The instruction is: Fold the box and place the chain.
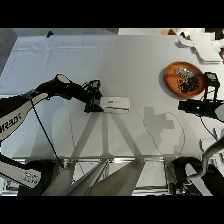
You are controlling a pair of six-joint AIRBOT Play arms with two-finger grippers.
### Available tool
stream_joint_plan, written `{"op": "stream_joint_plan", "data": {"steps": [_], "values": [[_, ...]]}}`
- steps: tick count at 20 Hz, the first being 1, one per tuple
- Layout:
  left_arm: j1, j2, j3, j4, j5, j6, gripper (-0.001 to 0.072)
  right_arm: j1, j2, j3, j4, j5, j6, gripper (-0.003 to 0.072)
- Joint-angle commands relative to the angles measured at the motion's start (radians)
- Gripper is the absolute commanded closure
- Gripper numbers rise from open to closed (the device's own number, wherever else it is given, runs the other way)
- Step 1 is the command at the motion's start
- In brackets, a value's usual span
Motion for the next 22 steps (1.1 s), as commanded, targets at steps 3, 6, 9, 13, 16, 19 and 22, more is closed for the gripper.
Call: {"op": "stream_joint_plan", "data": {"steps": [3, 6, 9, 13, 16, 19, 22], "values": [[0.001, 0.001, 0.000, 0.000, -0.024, -0.017, 0.0701, -0.013, 0.001, 0.001, -0.014, 0.016, 0.009, 0.0676], [0.001, 0.026, 0.000, 0.001, -0.062, -0.099, 0.0702, -0.013, 0.001, 0.001, -0.014, 0.016, 0.009, 0.0676], [0.001, 0.103, 0.000, 0.017, -0.067, -0.197, 0.0703, -0.013, 0.001, 0.001, -0.011, 0.016, 0.009, 0.0676], [0.001, 0.269, 0.000, 0.162, -0.060, -0.389, 0.0703, -0.013, 0.001, 0.001, -0.010, 0.016, 0.009, 0.0676], [0.001, 0.403, 0.000, 0.369, -0.051, -0.611, 0.0703, -0.013, 0.001, 0.001, -0.003, 0.016, 0.009, 0.0676], [0.001, 0.510, 0.000, 0.612, -0.052, -0.825, 0.0703, -0.013, 0.001, 0.001, -0.003, 0.016, 0.009, 0.0676], [0.005, 0.588, 0.000, 0.850, -0.042, -1.083, 0.0703, -0.013, 0.001, 0.001, -0.003, 0.016, 0.009, 0.0676]]}}
